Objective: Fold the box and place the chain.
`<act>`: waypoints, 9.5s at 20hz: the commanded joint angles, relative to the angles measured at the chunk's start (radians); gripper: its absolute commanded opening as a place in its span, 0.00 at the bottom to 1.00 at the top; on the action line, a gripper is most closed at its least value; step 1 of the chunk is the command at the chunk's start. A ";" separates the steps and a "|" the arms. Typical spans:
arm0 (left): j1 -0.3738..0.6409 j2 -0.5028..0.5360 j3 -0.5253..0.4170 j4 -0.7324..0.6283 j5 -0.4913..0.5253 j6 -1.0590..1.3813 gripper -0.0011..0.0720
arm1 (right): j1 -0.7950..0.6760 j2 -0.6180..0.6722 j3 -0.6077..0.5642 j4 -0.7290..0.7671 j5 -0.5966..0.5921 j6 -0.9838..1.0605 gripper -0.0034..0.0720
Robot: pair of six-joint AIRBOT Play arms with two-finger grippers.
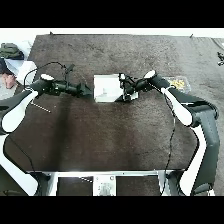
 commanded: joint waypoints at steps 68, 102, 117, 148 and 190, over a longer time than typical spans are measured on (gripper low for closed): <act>-0.402 -0.184 0.567 1.157 -0.150 -1.291 0.40 | 0.000 0.000 0.000 0.000 0.000 0.000 0.41; -0.378 0.045 0.644 1.112 -0.202 -0.575 1.00 | 0.000 0.000 0.000 0.000 0.000 0.000 0.41; 0.050 0.063 0.173 0.272 0.100 0.369 0.99 | 0.000 0.000 0.000 0.000 0.000 0.000 0.41; -0.028 -0.141 0.170 -0.011 -0.123 1.270 1.00 | 0.000 0.000 0.000 0.000 0.000 0.000 0.41; -0.080 -0.213 0.170 -0.072 -0.058 1.338 1.00 | 0.000 0.000 0.000 0.000 0.000 0.000 0.41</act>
